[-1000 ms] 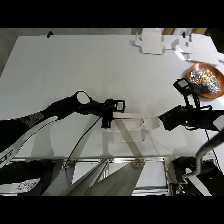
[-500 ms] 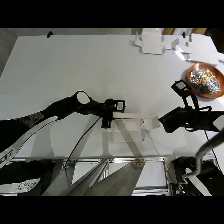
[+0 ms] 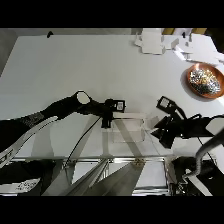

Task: Fold the box and place the chain.

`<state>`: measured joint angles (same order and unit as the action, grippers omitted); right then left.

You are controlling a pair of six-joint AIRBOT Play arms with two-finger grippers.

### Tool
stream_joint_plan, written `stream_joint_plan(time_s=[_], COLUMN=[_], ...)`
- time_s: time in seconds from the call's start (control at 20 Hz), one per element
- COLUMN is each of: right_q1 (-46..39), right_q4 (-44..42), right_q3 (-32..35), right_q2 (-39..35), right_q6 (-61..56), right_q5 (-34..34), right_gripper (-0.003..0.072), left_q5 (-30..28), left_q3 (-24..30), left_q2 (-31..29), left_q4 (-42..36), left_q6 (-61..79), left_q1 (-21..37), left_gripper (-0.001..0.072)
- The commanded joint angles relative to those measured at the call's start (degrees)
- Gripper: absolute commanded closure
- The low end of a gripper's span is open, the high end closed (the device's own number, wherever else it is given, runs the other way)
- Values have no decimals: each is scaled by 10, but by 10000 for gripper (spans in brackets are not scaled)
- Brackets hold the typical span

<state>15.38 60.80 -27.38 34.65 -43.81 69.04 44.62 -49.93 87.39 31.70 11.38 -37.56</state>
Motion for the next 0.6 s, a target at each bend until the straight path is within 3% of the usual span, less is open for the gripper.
stream_joint_plan(time_s=[0.0,0.2,0.35,0.55], right_q1=[66,151,189,214], right_q4=[-5,72,82,83], right_q3=[53,89,98,124], right_q2=[2,4,5,6], right_q6=[98,112,129,176], right_q5=[-39,-126,-182,-221], right_gripper=[347,97,46,43], left_q5=[0,0,0,0], left_q3=[0,0,0,0], left_q2=[0,0,0,0], left_q4=[0,0,0,0], left_q6=[0,0,0,0], left_q1=[0,0,0,0], left_gripper=[699,699,699,699])
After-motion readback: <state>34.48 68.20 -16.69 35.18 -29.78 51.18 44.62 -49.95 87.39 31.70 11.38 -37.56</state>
